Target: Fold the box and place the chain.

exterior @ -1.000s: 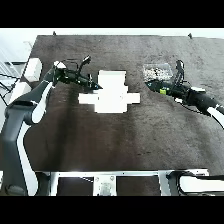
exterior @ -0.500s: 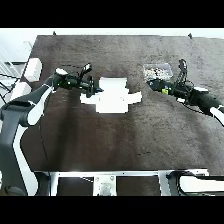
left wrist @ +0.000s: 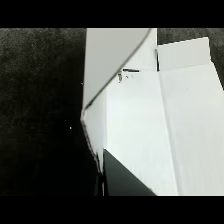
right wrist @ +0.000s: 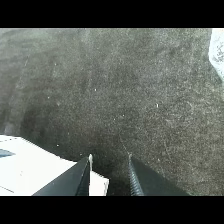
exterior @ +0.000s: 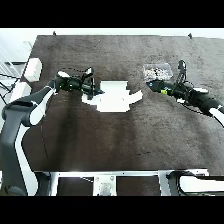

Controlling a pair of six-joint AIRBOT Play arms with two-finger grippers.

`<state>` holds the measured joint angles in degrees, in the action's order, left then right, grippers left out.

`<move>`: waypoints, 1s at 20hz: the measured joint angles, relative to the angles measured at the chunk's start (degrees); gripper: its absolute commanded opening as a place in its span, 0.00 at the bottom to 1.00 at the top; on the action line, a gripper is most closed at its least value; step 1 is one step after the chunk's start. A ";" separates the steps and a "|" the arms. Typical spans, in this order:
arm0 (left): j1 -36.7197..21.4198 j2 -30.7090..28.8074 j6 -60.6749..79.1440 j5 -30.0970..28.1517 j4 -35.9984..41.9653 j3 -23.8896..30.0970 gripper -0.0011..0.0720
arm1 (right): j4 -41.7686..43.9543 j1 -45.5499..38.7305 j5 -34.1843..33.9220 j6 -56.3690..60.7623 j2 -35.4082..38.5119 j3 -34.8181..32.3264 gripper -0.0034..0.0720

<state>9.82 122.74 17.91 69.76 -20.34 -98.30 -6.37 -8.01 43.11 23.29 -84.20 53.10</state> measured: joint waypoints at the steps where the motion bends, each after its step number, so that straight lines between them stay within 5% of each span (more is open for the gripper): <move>1: 0.00 0.02 0.02 -0.09 0.04 0.04 0.03 | -0.15 0.02 0.02 -0.02 0.00 0.00 0.44; 11: 0.00 0.09 0.09 -0.09 0.20 0.15 0.04 | -0.50 0.09 3.87 -10.88 2.54 -0.15 0.45; 12: -0.02 0.09 0.09 0.00 0.20 0.15 0.04 | -0.44 0.22 4.96 -12.79 3.78 -0.33 0.55; 13: -0.02 0.09 0.09 0.11 0.20 0.15 0.04 | -0.81 0.44 5.90 -14.45 4.92 -0.57 0.77; 20: -0.02 0.13 0.07 0.22 0.20 0.15 0.04 | -15.04 6.14 8.90 -22.08 8.90 -1.90 0.80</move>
<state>9.80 122.87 17.98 69.97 -20.14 -98.15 -21.41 -1.87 52.01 1.21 -75.31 51.20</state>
